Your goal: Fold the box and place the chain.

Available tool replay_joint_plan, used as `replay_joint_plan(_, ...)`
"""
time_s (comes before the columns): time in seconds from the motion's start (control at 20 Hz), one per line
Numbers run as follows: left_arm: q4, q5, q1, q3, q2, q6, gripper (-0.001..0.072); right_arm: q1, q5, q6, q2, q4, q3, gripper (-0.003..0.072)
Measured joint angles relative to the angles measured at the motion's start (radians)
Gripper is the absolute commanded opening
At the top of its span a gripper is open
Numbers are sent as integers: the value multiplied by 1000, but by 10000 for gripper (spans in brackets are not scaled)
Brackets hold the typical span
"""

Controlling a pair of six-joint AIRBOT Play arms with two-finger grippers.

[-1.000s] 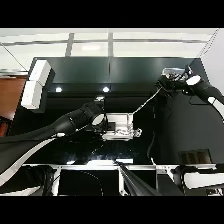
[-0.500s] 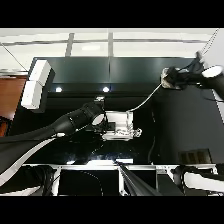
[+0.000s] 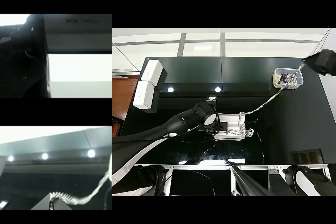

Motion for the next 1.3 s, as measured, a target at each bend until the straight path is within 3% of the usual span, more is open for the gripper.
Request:
replay_joint_plan(0.4, 0, 0, 0, 0, 0, 0, 32, -4, 66, -12, 169, 46, 51, 12)
replay_joint_plan(0.75, 0, 0, 0, 0, 0, 0, 32, -4, 85, -20, 187, 99, 153, 12)
replay_joint_plan(1.05, 0, 0, 0, 0, 0, 0, 31, 7, 105, -33, 189, 222, 170, 12)
replay_joint_plan(1.3, 0, 0, 0, 0, 0, 0, 31, 85, 196, -37, 189, 259, 161, 12)
